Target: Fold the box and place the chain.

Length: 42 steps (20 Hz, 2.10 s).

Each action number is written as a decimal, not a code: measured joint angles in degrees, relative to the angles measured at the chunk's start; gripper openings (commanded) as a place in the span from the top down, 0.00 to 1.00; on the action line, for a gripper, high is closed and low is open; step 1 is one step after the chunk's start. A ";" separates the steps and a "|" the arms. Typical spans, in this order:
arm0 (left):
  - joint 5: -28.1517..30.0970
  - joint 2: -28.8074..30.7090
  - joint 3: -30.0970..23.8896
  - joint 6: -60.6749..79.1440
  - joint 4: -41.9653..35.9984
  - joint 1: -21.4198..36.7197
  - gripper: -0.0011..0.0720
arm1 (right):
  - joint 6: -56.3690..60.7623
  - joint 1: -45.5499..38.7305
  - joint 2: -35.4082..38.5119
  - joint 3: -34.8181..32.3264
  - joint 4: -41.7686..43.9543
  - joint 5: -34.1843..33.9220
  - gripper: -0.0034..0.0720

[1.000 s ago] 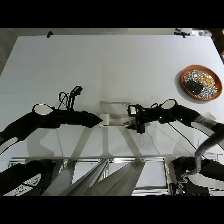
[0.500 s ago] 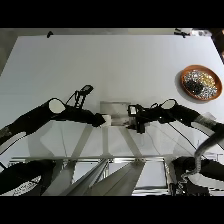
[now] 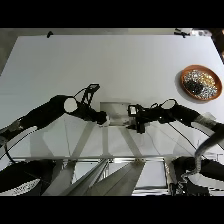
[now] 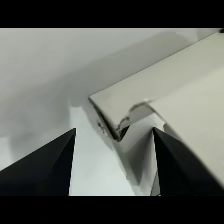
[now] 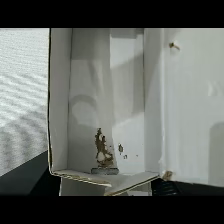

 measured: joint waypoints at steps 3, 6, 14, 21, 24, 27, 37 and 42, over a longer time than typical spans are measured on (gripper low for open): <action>-3.63 -2.56 4.66 -9.40 6.34 -2.73 0.26 | 0.00 0.00 0.00 0.00 0.00 0.00 0.45; -6.16 -4.37 9.09 -15.82 9.86 -4.83 0.27 | 0.00 0.00 0.00 0.00 -0.02 0.00 0.45; -16.59 -7.96 15.34 -30.42 16.76 -6.45 0.33 | 0.00 0.00 0.00 0.00 0.00 0.00 0.45; -17.79 -10.78 15.98 -35.93 18.29 -8.74 0.71 | 0.00 0.02 0.00 0.00 0.00 0.00 0.45; -16.31 -11.47 16.02 -36.54 18.60 -9.35 0.71 | 0.00 0.02 0.00 0.00 0.00 0.00 0.45; -15.47 -12.26 16.02 -36.79 18.60 -9.62 0.71 | 0.00 0.02 0.00 0.00 0.00 0.00 0.45; -15.85 -15.41 16.20 -37.18 18.38 -10.58 0.98 | 0.02 0.00 0.00 0.00 0.00 0.00 0.45; -16.06 -15.89 16.15 -37.05 18.40 -10.78 0.97 | 0.02 0.02 0.00 0.00 0.00 0.00 0.45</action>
